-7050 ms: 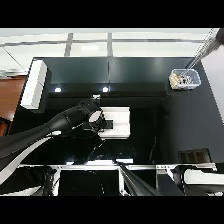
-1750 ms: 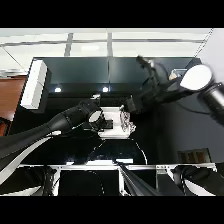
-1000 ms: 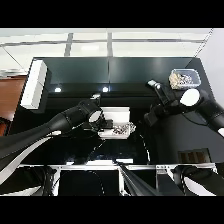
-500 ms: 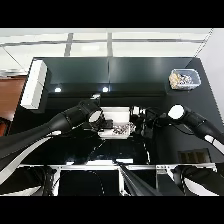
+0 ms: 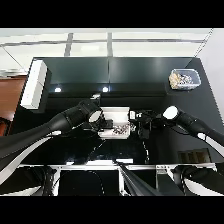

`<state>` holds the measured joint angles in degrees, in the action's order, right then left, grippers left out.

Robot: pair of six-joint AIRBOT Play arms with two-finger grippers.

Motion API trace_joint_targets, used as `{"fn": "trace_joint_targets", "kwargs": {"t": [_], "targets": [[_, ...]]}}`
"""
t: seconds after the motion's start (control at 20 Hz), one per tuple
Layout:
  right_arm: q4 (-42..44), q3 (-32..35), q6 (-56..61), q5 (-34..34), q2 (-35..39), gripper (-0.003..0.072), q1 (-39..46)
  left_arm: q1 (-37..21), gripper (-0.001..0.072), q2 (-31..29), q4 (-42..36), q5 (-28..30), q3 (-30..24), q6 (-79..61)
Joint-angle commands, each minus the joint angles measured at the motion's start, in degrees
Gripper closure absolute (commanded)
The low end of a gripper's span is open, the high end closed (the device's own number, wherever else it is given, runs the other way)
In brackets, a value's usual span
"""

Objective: Fold the box and place the chain.

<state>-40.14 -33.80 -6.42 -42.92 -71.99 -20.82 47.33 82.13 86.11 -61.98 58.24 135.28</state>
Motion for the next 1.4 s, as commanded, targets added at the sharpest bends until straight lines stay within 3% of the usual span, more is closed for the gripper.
{"fn": "trace_joint_targets", "kwargs": {"t": [0.0,0.05,0.1,0.15,0.3,0.45,0.55,0.7,0.8,1.0,1.05,1.1,1.15,1.35], "targets": [[0.9,0.0,4.1,1.0,-0.4,0.0217,-0.4,0.0,0.0682,0.0,0.0,0.0,0.0,0.0],[0.3,0.0,6.8,1.0,-0.4,0.0326,-0.4,0.0,0.0682,0.0,0.0,0.0,0.0,0.0],[-1.0,0.0,10.1,0.4,-0.2,0.0638,-0.4,0.0,0.0682,0.0,0.0,0.0,0.0,0.0],[-2.6,0.0,13.7,0.0,0.3,0.0672,-0.3,0.0,0.0682,0.0,0.0,0.0,0.0,0.0],[-12.1,-0.9,30.4,-2.6,5.2,0.0673,0.1,0.0,0.0682,0.0,0.0,0.0,0.0,0.0],[-19.5,-4.1,42.3,-10.4,13.5,0.0673,3.1,0.0,0.0682,0.0,0.0,0.0,0.0,0.0],[-15.6,-7.5,47.4,-17.0,17.9,0.0673,5.5,0.0,0.0682,0.0,0.0,0.0,0.0,0.0],[1.2,-10.4,49.0,-21.2,19.8,0.0672,6.3,0.0,0.0682,0.0,0.0,0.0,0.0,0.0],[11.0,-10.4,49.0,-18.1,19.7,0.0672,4.4,0.0,0.0682,0.0,0.0,0.0,0.0,0.0],[11.8,-10.3,49.1,-12.6,18.3,0.0671,-2.6,0.0,0.0682,0.0,0.0,0.0,0.0,0.0],[10.9,-10.3,50.2,-11.4,17.5,0.0654,-3.7,0.0,0.0682,0.0,0.0,0.0,0.0,0.0],[10.0,-10.3,51.2,-10.4,17.0,0.0504,-4.3,0.0,0.0682,0.0,0.0,0.0,0.0,0.0],[8.5,-10.4,52.5,-9.7,17.0,0.0416,-4.3,0.0,0.0682,0.0,0.0,0.0,0.0,0.0],[5.1,-10.6,53.8,-12.5,17.2,0.0418,-0.2,0.0,0.0682,0.0,0.0,0.0,0.0,0.0]]}}
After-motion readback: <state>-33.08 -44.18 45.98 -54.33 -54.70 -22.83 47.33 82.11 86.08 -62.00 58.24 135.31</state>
